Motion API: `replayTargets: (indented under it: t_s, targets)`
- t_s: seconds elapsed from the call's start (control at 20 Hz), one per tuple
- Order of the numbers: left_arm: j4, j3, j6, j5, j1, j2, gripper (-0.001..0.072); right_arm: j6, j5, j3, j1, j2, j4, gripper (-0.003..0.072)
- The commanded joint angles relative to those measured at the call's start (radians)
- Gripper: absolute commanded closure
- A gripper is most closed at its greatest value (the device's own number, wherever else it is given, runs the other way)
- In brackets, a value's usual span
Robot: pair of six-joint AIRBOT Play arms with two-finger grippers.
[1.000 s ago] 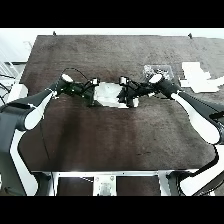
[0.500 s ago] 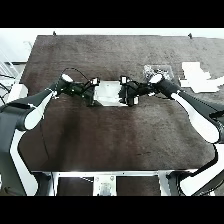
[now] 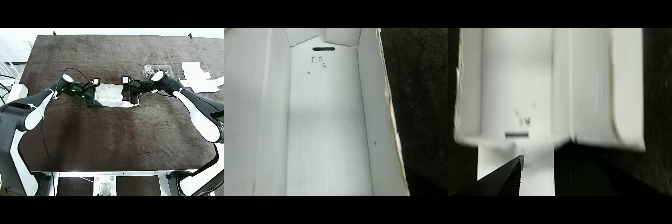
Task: Fold the box and place the chain.
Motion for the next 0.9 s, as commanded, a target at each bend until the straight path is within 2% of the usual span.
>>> replayTargets:
  t_s: [0.0, 0.15, 0.25, 0.45, 0.5, 0.65, 0.85]
  targets:
    - [0.001, 0.000, -0.001, 0.003, 0.001, 0.000, 0.0059, 0.156, 0.037, 0.003, -0.040, 0.028, -0.108, 0.0195]
    - [0.001, 0.000, -0.001, 0.003, 0.001, 0.000, 0.0058, 0.215, 0.061, 0.004, -0.099, 0.107, -0.061, 0.0194]
    - [0.001, 0.000, 0.000, 0.004, 0.001, 0.000, 0.0059, 0.389, 0.088, 0.003, -0.143, 0.146, -0.047, 0.0212]
    - [0.001, 0.000, 0.000, 0.004, 0.001, 0.000, 0.0059, 0.779, 0.113, -0.014, -0.218, 0.150, -0.048, 0.0630]
    - [0.001, 0.000, 0.000, 0.003, 0.001, 0.000, 0.0059, 0.874, 0.098, -0.028, -0.232, 0.150, -0.047, 0.0673]
    - [0.000, 0.000, -0.001, 0.003, 0.001, 0.000, 0.0058, 1.046, 0.068, -0.101, -0.242, 0.148, -0.045, 0.0673]
    - [0.001, 0.000, -0.001, 0.003, 0.001, 0.000, 0.0059, 1.112, 0.066, -0.187, -0.183, 0.135, -0.028, 0.0673]
